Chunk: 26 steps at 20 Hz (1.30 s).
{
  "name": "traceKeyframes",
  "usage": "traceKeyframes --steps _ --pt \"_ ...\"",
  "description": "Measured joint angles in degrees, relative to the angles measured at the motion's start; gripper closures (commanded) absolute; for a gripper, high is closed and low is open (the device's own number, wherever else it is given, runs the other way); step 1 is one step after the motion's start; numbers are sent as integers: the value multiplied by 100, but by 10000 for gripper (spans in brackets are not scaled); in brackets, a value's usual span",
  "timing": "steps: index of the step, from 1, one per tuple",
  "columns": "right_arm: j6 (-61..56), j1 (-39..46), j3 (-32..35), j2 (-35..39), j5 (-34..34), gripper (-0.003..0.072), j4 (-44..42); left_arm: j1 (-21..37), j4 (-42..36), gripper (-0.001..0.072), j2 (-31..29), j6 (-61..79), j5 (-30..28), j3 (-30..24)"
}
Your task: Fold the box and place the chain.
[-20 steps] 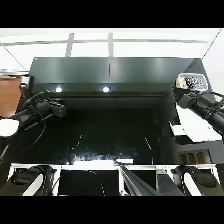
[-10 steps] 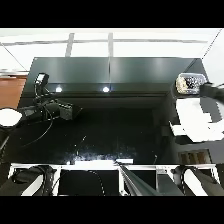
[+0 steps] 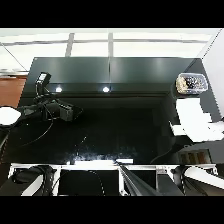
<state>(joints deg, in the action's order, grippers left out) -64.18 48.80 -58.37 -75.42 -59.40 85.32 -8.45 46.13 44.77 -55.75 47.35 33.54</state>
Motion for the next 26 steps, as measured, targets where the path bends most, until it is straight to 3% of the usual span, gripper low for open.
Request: traceKeyframes --steps 4,6,8,9,10,11,15,20,26 --pt "584 107 -297 -529 94 -11 31 0 2 0 2 28 20 0" --pt "984 122 -466 -734 46 187 -173 0 2 1 7 31 20 0" --pt "1263 127 -586 -898 -59 218 -291 0 11 1 31 33 7 0" --pt "1384 127 -625 -964 -160 367 -350 0 11 1 46 35 0 0" --pt "1495 125 -654 -1008 -262 578 -407 0 17 1 66 37 -13 0" --pt "1589 125 -669 -1040 -367 678 -461 0 20 1 76 35 -20 0" --pt "1729 127 -708 -1102 -839 670 -874 0 31 2 105 33 -24 0" --pt "1508 72 -634 -1058 -1775 670 -1980 0 7 2 109 31 -31 0" --pt "1272 -732 282 -177 -2352 670 -3567 0 -79 2 111 26 52 0"
